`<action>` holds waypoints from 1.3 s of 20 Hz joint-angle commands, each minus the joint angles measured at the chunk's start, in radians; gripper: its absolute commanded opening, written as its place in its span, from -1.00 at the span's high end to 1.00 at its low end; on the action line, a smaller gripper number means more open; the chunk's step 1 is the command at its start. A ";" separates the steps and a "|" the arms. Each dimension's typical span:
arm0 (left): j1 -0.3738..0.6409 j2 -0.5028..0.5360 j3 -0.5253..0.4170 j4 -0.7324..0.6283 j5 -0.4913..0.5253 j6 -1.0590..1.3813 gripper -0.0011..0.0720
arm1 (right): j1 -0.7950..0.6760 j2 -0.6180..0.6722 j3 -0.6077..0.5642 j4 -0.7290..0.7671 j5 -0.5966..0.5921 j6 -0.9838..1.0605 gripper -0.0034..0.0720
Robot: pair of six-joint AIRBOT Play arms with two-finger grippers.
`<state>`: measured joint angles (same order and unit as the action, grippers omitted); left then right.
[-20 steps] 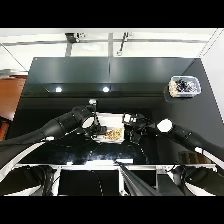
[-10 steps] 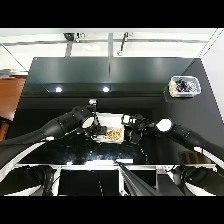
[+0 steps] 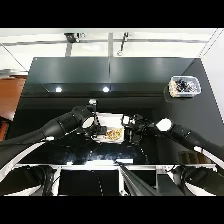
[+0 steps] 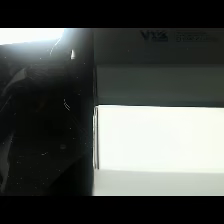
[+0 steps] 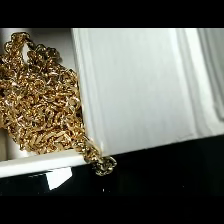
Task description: Fold the box and place the chain.
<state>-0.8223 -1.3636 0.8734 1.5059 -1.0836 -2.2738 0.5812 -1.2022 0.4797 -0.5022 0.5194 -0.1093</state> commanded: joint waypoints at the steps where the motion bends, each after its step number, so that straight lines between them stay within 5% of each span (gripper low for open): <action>1: 0.000 0.000 0.001 0.000 -0.002 0.000 0.88 | 0.000 0.000 0.001 0.000 0.004 -0.004 0.83; 9: 0.000 0.000 0.001 0.000 -0.002 0.000 0.88 | -0.056 0.032 0.001 -0.016 0.016 0.053 0.85; 17: 0.000 0.000 0.001 0.000 -0.003 0.000 0.88 | -0.172 0.231 0.001 -0.150 0.098 0.274 0.85; 26: 0.000 0.000 0.001 0.000 -0.002 0.000 0.88 | -0.174 0.475 0.042 -0.045 0.443 0.669 0.85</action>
<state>-0.8223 -1.3636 0.8738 1.5059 -1.0866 -2.2742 0.4088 -0.7822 0.5007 -0.6147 0.8227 0.4133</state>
